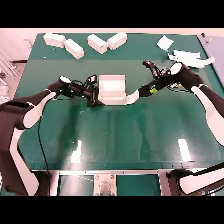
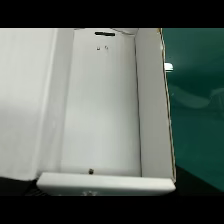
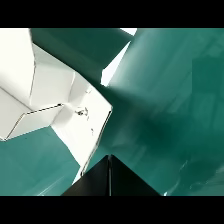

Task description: Fold the box and place the chain.

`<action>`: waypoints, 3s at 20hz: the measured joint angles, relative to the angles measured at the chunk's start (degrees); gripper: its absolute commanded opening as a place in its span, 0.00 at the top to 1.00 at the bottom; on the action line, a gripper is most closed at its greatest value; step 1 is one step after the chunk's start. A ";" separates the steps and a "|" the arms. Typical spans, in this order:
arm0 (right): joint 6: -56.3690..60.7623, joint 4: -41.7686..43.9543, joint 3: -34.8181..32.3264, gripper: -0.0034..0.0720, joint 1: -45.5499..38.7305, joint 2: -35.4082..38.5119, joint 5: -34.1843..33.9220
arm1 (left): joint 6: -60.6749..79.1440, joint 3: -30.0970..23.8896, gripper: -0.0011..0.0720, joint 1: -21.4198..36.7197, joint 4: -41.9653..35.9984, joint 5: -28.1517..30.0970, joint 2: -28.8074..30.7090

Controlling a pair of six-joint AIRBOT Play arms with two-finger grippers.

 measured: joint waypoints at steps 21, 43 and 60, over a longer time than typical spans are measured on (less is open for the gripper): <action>-8.76 16.72 -2.82 0.95 1.79 -3.39 -5.31 | 0.00 0.00 0.13 0.00 0.00 0.00 0.00; -4.96 15.61 -1.09 0.62 2.95 -1.84 -0.33 | 0.13 0.00 0.13 0.02 0.09 -0.11 0.00; -4.81 15.61 0.68 0.35 2.95 -2.40 1.20 | -0.02 0.00 0.13 0.00 0.00 0.00 0.00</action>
